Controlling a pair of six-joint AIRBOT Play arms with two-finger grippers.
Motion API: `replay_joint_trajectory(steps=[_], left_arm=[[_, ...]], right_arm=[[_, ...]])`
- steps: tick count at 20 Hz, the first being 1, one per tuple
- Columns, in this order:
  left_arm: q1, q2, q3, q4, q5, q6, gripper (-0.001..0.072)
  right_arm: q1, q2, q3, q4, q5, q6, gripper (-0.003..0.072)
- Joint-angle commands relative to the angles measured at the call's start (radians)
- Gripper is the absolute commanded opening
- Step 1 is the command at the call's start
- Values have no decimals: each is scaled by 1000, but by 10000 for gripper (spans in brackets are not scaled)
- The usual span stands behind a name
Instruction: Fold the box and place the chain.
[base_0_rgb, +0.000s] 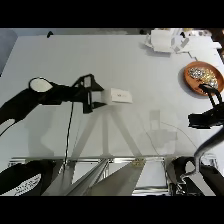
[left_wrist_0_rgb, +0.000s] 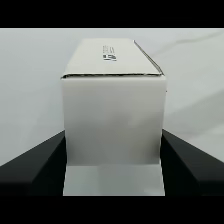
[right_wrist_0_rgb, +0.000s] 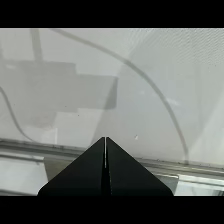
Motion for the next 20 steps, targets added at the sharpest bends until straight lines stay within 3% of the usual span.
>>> replay_joint_trajectory(steps=[1, 5, 14, 16, 20], left_arm=[[113, 108, 1, 93, 40, -191, 3], [285, 119, 1, 222, 80, -398, -1], [829, 206, -2, 237, 97, -608, -1], [883, 205, -12, 235, 119, -651, -1], [898, 205, -97, 255, 161, -670, 0]], right_arm=[[-1, 1, -1, 0, 0, 0, 17], [-1, 1, 0, 0, 0, 0, 17], [-1, 1, 0, 0, 1, 0, 17], [-1, 1, 0, 0, 0, 0, 17], [-1, 1, 0, 0, 0, 0, 17]])
